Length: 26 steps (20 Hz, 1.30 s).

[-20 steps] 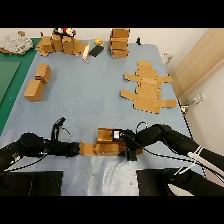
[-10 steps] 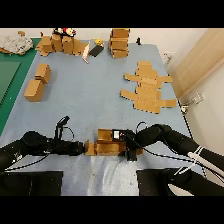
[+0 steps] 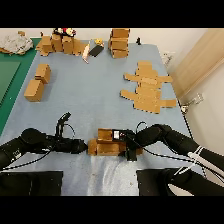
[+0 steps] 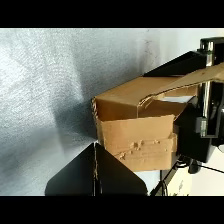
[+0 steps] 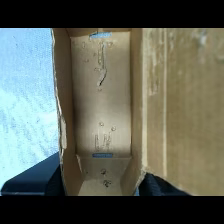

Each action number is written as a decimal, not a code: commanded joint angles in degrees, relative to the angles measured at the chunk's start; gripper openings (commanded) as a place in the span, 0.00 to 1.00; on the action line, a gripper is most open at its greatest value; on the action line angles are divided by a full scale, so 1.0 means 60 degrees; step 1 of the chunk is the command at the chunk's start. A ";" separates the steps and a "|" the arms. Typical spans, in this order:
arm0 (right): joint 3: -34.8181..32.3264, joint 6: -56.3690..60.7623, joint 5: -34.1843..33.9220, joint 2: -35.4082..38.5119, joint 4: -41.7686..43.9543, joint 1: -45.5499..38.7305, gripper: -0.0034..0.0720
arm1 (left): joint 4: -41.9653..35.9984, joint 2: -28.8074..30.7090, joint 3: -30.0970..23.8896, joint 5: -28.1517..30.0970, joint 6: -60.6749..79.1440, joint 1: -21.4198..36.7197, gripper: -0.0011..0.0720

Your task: Fold the box.

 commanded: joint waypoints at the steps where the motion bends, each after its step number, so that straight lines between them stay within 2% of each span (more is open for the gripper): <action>1: 0.0000 0.0004 0.0000 -0.0004 0.0000 0.0007 0.70 | -0.0022 0.0004 0.0055 -0.0102 0.0015 -0.0007 0.36; 2: 0.0000 0.0004 0.0000 -0.0004 0.0000 0.0007 0.70 | -0.0040 0.0004 0.0080 -0.0127 0.0015 -0.0007 0.40; 12: 0.0000 0.0004 0.0000 -0.0004 0.0000 0.0007 0.70 | -0.0168 0.0007 0.0255 -0.0393 0.0055 -0.0007 0.41; 13: 0.0000 0.0000 0.0000 -0.0004 0.0000 0.0007 0.70 | -0.0178 0.0007 0.0255 -0.0426 0.0091 -0.0007 0.43; 26: 0.0000 0.0004 -0.0004 -0.0004 0.0000 0.0007 0.70 | -0.1934 -0.0022 0.0251 -0.0273 0.1508 -0.0025 0.44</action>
